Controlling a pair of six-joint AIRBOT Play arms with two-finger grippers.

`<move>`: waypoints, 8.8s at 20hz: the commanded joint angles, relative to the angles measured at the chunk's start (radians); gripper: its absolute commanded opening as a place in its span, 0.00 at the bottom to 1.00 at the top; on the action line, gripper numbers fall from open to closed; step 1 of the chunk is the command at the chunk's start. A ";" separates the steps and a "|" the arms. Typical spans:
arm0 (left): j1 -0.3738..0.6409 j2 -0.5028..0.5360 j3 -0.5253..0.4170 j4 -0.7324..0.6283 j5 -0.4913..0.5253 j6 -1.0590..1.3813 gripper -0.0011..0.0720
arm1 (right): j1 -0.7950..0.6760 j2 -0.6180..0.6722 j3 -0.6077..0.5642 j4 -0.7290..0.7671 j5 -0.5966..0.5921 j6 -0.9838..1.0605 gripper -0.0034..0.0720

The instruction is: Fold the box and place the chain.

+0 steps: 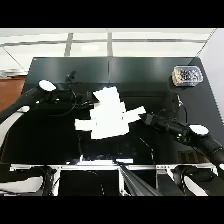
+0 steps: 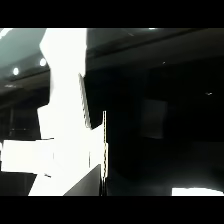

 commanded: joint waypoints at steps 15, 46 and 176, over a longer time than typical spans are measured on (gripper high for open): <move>0.105 -0.185 0.069 -0.167 -0.287 0.233 0.97 | 0.060 0.002 -0.003 0.018 -0.059 0.000 0.06; -0.064 0.222 -0.171 -0.186 -0.063 1.176 0.05 | -0.346 0.005 0.364 -1.237 0.471 0.230 0.91; -0.071 0.342 -0.140 0.180 -0.006 0.617 0.05 | 0.198 -0.429 0.330 -0.669 0.126 -0.835 0.63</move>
